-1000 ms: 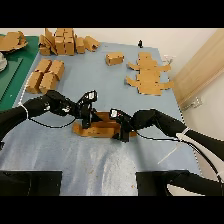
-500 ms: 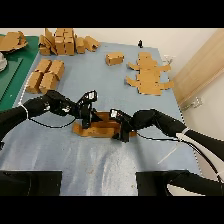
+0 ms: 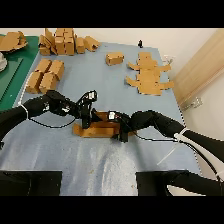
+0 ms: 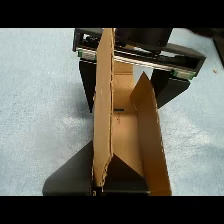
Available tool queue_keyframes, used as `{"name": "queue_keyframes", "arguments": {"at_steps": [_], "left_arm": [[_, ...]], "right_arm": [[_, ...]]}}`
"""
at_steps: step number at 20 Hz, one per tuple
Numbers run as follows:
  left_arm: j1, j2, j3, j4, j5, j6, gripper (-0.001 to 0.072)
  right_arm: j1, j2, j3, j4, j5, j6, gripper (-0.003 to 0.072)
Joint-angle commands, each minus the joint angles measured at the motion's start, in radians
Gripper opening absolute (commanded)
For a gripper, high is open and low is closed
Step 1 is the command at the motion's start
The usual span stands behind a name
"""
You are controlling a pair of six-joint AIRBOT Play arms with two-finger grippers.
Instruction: Fold the box.
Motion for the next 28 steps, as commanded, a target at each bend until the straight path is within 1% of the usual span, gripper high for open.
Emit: {"name": "queue_keyframes", "arguments": {"at_steps": [1,5,9,10,11,14,28], "left_arm": [[-0.001,-0.001,0.000,0.000,0.001,0.000,0.0012],[-0.001,-0.001,0.000,0.000,0.001,0.000,0.0013],[-0.001,-0.001,0.000,0.000,0.001,0.000,0.0013],[-0.001,-0.001,0.000,0.000,0.001,0.000,0.0012],[-0.001,-0.001,0.000,0.000,0.001,0.000,0.0012],[-0.001,-0.001,0.000,0.000,0.001,0.000,0.0012],[-0.001,-0.001,0.000,0.000,0.001,0.000,0.0013]], "right_arm": [[0.004,-0.001,0.000,-0.016,-0.018,-0.001,0.0711],[0.004,-0.001,0.000,-0.016,-0.018,-0.001,0.0710],[0.004,-0.001,0.000,-0.017,-0.016,-0.001,0.0682],[0.004,-0.003,0.000,-0.017,-0.017,-0.001,0.0616],[0.004,-0.008,0.001,-0.016,-0.017,-0.001,0.0566],[0.004,-0.025,0.001,-0.013,-0.018,-0.001,0.0566],[0.004,-0.021,0.026,-0.012,-0.027,0.000,0.0573]]}}
